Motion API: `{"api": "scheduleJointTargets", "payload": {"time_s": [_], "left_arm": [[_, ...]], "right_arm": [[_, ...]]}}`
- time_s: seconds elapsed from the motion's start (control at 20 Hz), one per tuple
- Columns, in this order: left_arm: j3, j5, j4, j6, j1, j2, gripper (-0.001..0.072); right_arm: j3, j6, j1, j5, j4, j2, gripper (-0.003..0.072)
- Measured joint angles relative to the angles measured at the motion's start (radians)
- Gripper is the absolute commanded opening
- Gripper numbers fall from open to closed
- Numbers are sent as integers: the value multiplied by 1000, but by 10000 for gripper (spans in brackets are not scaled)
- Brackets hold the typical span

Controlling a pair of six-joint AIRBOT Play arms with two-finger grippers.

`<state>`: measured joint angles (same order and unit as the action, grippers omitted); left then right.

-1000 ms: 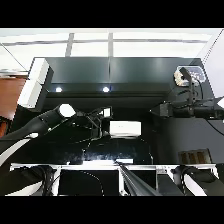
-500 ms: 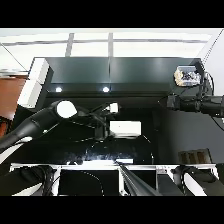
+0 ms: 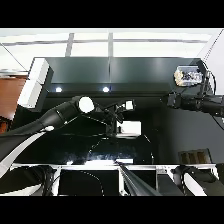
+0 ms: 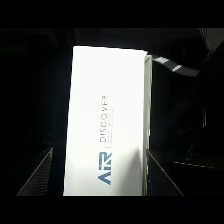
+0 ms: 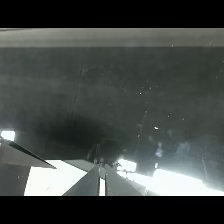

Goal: Fold the box and place the chain.

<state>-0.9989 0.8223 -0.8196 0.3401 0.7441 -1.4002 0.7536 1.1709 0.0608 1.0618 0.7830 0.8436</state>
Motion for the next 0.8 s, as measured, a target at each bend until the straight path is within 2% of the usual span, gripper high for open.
{"api": "scheduleJointTargets", "payload": {"time_s": [0.8], "left_arm": [[-9,6,-16,8,30,-33,708]], "right_arm": [[0,-1,0,-38,6,0,47]]}}
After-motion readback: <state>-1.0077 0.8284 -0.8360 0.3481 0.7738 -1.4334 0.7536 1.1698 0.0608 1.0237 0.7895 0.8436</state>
